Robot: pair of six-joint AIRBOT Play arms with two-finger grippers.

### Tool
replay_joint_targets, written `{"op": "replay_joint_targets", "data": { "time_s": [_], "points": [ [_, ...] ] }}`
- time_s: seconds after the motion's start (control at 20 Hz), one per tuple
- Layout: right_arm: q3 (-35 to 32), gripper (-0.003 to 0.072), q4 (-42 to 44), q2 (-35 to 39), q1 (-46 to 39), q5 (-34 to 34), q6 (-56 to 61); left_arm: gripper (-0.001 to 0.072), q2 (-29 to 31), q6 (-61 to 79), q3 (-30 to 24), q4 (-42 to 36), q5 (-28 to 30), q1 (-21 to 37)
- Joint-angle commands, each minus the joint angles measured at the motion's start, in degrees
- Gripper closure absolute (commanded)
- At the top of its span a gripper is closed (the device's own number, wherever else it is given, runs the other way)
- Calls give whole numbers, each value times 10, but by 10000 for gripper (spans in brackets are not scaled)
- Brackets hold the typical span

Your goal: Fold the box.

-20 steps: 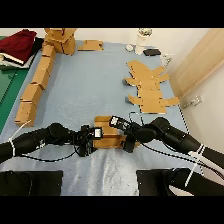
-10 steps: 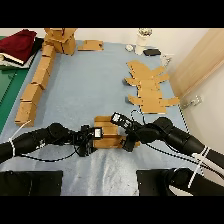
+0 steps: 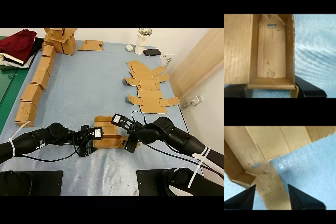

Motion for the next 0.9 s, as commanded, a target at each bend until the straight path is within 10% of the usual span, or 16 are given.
{"op": "replay_joint_targets", "data": {
  "time_s": [0.0, 0.85],
  "points": [
    [0, 65, -1, 0, 0, -10, 1, 222, 0, 0, 0, 0, -2, 0],
    [0, 65, 17, 0, 0, -4, 1, 222, 0, 0, 0, 0, -2, -1]
  ]
}}
